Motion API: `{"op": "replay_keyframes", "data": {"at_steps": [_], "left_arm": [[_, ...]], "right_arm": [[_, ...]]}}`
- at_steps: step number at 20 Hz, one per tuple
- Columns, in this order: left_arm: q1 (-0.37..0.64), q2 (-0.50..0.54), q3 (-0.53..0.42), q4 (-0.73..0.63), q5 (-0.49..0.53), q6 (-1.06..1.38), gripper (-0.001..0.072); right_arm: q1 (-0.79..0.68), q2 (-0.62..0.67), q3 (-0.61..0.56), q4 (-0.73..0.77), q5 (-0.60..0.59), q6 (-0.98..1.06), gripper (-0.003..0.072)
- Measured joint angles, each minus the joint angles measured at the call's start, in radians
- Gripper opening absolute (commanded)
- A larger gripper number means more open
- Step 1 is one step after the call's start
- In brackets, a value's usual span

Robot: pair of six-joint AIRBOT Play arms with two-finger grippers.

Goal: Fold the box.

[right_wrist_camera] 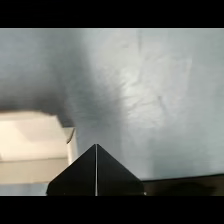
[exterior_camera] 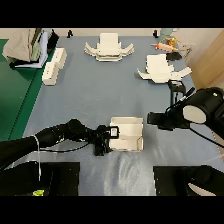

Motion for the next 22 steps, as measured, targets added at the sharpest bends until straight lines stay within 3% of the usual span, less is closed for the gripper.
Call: {"op": "replay_keyframes", "data": {"at_steps": [5, 9, 13, 18, 22], "left_arm": [[0.000, 0.000, 0.000, 0.000, 0.000, 0.000, 0.0517], [0.000, 0.000, 0.000, 0.000, 0.000, 0.000, 0.0517], [0.000, 0.000, 0.000, 0.000, 0.000, 0.000, 0.0517], [0.000, 0.000, 0.000, 0.000, 0.000, -0.001, 0.0517], [0.000, 0.000, 0.000, 0.000, 0.000, 0.000, 0.0517]], "right_arm": [[-0.283, -0.071, 0.002, 0.115, -0.042, -0.298, 0.0005], [-0.502, -0.208, 0.002, 0.399, -0.111, -0.623, 0.0006], [-0.619, -0.385, 0.002, 0.740, -0.134, -0.940, 0.0006], [-0.657, -0.606, 0.002, 1.096, -0.001, -1.218, 0.0007], [-0.663, -0.677, 0.003, 1.194, 0.107, -1.303, 0.0007]]}}
